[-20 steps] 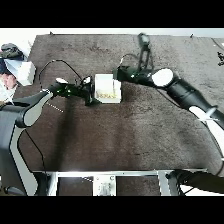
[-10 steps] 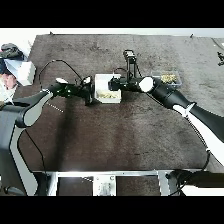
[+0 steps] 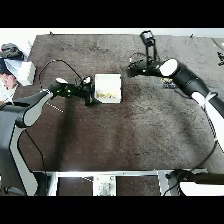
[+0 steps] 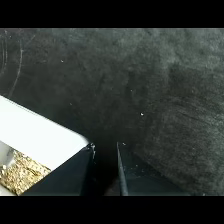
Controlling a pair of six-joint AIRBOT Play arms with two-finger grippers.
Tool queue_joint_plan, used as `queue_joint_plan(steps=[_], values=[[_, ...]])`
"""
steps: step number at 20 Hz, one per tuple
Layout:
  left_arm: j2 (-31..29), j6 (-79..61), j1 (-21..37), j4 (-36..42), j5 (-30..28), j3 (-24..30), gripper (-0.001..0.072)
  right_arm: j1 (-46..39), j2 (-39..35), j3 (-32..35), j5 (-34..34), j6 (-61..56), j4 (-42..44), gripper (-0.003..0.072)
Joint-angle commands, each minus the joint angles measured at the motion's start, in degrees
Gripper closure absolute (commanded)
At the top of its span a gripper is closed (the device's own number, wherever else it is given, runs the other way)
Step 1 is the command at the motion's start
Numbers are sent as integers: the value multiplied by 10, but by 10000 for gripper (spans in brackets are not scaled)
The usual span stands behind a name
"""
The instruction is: Fold the box and place the chain.
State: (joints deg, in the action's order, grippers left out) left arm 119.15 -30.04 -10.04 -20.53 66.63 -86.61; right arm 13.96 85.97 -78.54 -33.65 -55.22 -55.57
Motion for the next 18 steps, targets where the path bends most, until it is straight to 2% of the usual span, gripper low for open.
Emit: queue_joint_plan(steps=[1,4,10,12,18], values=[[0,0,0,0,0,0,294,-89,60,-69,-146,203,235,516],[0,0,0,0,0,0,294,-112,135,-122,-165,231,277,533],[0,0,0,0,0,0,293,-109,259,-221,-270,286,305,534],[0,0,0,0,0,0,294,-102,277,-234,-299,303,306,534],[0,0,0,0,0,0,294,-82,281,-234,-312,352,299,534]])
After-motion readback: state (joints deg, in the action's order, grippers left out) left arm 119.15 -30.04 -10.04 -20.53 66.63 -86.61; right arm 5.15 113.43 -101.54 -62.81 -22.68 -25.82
